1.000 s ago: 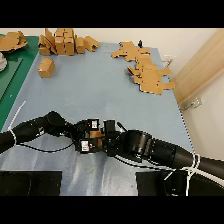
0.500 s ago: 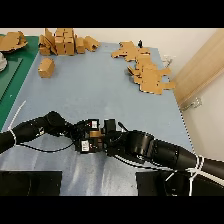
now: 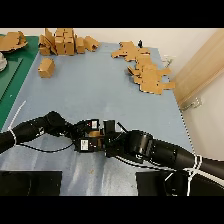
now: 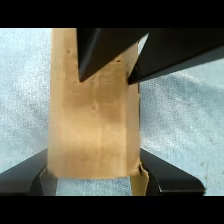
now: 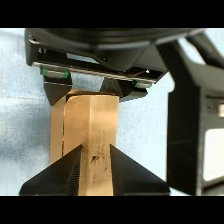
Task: Fold the box.
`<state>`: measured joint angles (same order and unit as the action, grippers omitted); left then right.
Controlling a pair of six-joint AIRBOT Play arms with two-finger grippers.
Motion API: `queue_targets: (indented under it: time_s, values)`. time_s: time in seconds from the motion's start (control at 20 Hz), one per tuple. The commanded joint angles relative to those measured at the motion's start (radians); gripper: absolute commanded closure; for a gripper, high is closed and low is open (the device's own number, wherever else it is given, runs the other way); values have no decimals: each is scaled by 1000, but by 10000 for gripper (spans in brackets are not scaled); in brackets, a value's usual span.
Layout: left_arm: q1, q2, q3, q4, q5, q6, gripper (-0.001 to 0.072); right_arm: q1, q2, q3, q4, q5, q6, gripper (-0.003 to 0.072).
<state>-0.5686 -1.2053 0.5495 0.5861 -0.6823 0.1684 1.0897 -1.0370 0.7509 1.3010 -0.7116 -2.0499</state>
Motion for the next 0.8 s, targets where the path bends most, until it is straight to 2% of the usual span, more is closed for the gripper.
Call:
queue_targets:
  time_s: [0.0,0.2,0.45,0.7,0.75]
  values:
    - [1,0,0,-3,0,-1,182,2,-16,-1,62,5,0,423]
    - [1,0,0,-3,1,-1,182,3,-21,-1,87,4,0,424]
    - [1,0,0,-3,1,-1,182,3,-21,0,51,3,0,425]
    - [1,0,0,-3,1,-1,182,3,-13,0,-69,-7,44,425]
    - [1,0,0,-3,1,-1,182,3,-7,0,-106,-8,64,502]
